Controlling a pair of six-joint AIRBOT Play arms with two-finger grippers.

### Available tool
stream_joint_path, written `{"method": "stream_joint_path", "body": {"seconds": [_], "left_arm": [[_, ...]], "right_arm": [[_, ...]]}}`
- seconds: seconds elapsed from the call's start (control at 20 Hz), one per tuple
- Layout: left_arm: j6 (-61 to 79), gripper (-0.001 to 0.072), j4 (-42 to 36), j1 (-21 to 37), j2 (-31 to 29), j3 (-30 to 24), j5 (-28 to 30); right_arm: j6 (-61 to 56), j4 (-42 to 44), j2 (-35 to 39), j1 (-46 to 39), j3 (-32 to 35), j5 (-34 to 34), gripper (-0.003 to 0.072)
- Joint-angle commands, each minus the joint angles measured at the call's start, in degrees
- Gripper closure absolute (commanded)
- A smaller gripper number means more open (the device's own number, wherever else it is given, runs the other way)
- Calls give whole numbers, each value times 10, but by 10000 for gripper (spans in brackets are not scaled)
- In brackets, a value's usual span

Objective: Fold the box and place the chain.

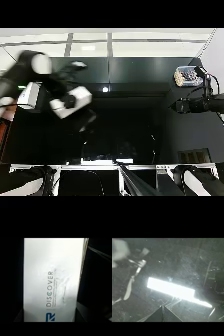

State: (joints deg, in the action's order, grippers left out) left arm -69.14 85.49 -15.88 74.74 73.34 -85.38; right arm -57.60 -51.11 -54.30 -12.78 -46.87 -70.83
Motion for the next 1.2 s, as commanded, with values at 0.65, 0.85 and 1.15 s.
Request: {"method": "stream_joint_path", "body": {"seconds": [0.65,0.85,1.15], "left_arm": [[39,483,10,540,-146,-234,123],[138,483,3,540,-140,-248,202],[182,482,-66,540,-94,-258,252]], "right_arm": [[7,0,0,0,16,30,667],[6,1,0,0,16,32,667],[6,26,0,0,16,55,667]]}}
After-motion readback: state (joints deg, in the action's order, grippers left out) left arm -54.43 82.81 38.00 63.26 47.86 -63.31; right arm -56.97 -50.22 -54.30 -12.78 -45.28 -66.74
